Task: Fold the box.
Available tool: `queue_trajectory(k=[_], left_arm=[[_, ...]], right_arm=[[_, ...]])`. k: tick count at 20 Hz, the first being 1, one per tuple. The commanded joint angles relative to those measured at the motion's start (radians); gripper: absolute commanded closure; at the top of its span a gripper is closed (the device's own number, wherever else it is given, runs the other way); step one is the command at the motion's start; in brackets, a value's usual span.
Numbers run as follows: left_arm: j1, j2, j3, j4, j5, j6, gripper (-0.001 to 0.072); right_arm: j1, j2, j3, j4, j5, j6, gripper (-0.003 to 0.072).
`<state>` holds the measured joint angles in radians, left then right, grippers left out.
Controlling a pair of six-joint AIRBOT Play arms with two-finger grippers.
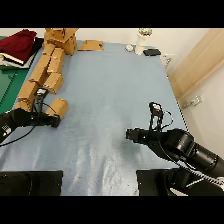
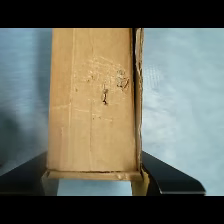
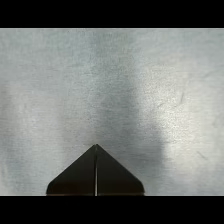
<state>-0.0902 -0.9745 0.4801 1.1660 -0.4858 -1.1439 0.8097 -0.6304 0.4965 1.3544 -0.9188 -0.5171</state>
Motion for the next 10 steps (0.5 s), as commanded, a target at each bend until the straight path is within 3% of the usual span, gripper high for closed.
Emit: queue_trajectory(k=[1,4,10], left_arm=[[0.100,-0.021,0.001,0.023,0.087,-0.027,0.0220],[0.104,-0.060,0.001,0.019,0.172,-0.028,0.0220],[0.102,-0.183,0.035,-0.051,0.220,-0.028,0.0220]], right_arm=[[0.001,0.000,0.001,0.015,0.007,-0.008,0.0682],[0.001,0.000,0.001,0.023,0.050,-0.008,0.0683],[0.001,0.000,0.001,0.041,0.091,-0.008,0.0682]])
